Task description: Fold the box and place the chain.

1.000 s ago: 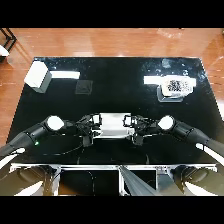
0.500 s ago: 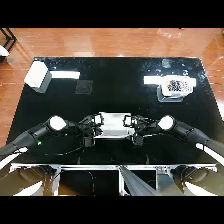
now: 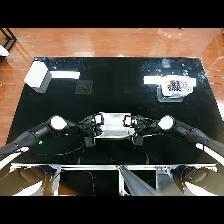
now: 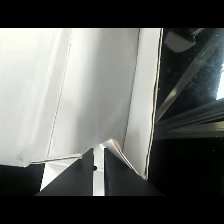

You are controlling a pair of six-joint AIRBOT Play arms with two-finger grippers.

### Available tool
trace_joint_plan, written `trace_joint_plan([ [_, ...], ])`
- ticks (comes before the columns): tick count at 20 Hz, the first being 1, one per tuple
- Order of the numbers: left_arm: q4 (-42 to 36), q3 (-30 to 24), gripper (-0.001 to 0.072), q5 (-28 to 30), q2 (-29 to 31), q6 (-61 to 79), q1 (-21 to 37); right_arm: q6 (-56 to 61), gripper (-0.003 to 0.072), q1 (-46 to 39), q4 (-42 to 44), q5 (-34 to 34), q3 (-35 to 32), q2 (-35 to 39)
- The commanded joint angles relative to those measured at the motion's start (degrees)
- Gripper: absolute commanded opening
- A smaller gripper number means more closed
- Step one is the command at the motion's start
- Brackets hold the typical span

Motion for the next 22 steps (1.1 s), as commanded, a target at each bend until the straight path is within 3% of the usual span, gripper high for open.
trace_joint_plan([
  [1, -1.22, 0.00, 0.0174, 0.09, -0.22, 1.36, -0.24, 0.02, 0.0284, 0.00, 0.02, -0.02, -0.02, 0.02],
  [11, -1.22, 0.00, 0.0176, 0.42, -0.46, 2.78, -0.22, 0.02, 0.0284, 0.00, 0.02, -0.02, -0.02, 0.02],
  [14, -1.20, 0.00, 0.0315, 0.37, -0.46, 2.78, -0.22, 0.02, 0.0285, 0.00, 0.02, -0.02, -0.02, 0.02],
  [19, -1.22, 0.00, 0.0293, 0.13, -0.46, 2.78, -0.22, 0.02, 0.0284, 0.00, 0.02, 0.00, -0.02, 0.02],
  [21, -1.20, 0.00, 0.0385, 0.17, -0.46, 2.75, -0.22, 0.02, 0.0284, 0.00, 0.02, 0.00, -0.02, 0.02],
  [22, -1.20, 0.00, 0.0371, 0.15, -0.46, 2.75, -0.22, 0.02, 0.0284, 0.00, 0.02, -0.02, -0.02, 0.02],
])
